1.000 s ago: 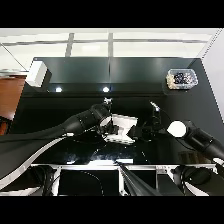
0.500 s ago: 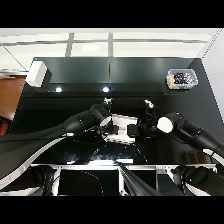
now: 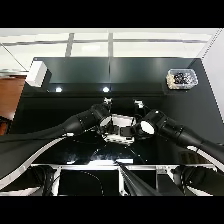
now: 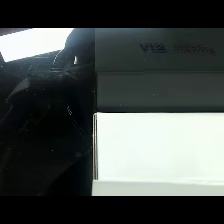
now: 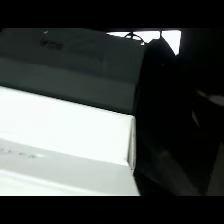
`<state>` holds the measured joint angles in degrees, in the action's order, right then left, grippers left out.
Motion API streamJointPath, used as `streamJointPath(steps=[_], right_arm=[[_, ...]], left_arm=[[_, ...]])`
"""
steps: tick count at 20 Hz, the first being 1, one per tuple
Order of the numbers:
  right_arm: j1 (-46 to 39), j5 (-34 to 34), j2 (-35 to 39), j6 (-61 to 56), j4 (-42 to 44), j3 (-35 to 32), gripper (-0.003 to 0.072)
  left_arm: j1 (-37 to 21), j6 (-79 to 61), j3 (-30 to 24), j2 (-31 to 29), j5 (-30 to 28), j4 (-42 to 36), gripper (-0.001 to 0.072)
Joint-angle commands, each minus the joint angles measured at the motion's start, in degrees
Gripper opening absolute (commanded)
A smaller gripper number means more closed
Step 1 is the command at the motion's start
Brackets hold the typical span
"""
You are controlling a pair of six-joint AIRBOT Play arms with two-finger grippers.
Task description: Fold the box and place the chain.
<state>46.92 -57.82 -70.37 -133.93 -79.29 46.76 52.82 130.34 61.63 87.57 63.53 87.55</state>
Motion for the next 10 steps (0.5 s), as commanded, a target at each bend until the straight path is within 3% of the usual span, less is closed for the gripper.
streamJointPath(steps=[1, 10], right_arm=[[1.0, -1.9, -0.9, -7.2, -3.6, 1.0, 0.0299], [1.0, -3.0, -2.3, -10.3, -4.8, 0.9, 0.0299]], left_arm=[[-0.1, 0.0, 0.0, 0.0, 0.0, 0.0, 0.0033], [-0.1, 0.0, 0.0, 0.0, 0.0, 0.0, 0.0033]])
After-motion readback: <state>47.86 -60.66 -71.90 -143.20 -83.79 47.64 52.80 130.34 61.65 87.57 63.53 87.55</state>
